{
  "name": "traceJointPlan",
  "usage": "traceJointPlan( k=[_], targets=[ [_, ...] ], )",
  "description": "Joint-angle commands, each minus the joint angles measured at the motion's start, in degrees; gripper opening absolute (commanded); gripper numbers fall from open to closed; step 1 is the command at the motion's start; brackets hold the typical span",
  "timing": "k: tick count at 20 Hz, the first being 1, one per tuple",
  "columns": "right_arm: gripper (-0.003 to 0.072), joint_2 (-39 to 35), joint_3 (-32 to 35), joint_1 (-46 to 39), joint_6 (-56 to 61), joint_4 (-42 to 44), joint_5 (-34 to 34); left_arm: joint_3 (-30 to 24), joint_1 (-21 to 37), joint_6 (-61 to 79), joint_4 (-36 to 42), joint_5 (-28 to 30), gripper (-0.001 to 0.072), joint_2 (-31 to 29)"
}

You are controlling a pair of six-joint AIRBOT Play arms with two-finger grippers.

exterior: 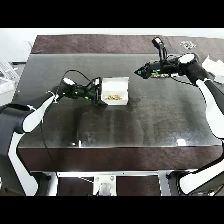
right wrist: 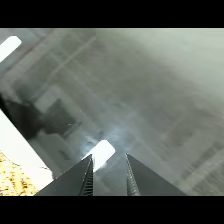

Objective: Fold the box and place the chain.

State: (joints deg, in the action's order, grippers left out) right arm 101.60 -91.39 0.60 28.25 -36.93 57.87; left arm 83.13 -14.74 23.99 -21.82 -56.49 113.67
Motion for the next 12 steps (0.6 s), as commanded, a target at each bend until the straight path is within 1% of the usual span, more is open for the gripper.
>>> traceJointPlan(
  k=[1, 5, 8, 12],
  targets=[
    [0.0264, 2.16, -0.92, 2.05, -3.50, 2.62, 5.07, 0.02, 0.02, 0.00, -0.02, 0.00, 0.0487, -0.04],
    [0.0264, 2.36, -0.92, 4.52, -4.81, 2.62, 8.50, 0.02, 0.02, 0.00, -0.02, -0.02, 0.0488, -0.04],
    [0.0264, 2.36, -1.11, 4.79, -4.90, 2.43, 10.84, 0.02, 0.02, 0.00, -0.02, 0.07, 0.0488, -0.04],
    [0.0263, 2.34, -2.12, 4.87, -4.85, 2.43, 18.84, 0.02, 0.02, 0.00, -0.02, 0.02, 0.0488, -0.04]
  ],
)
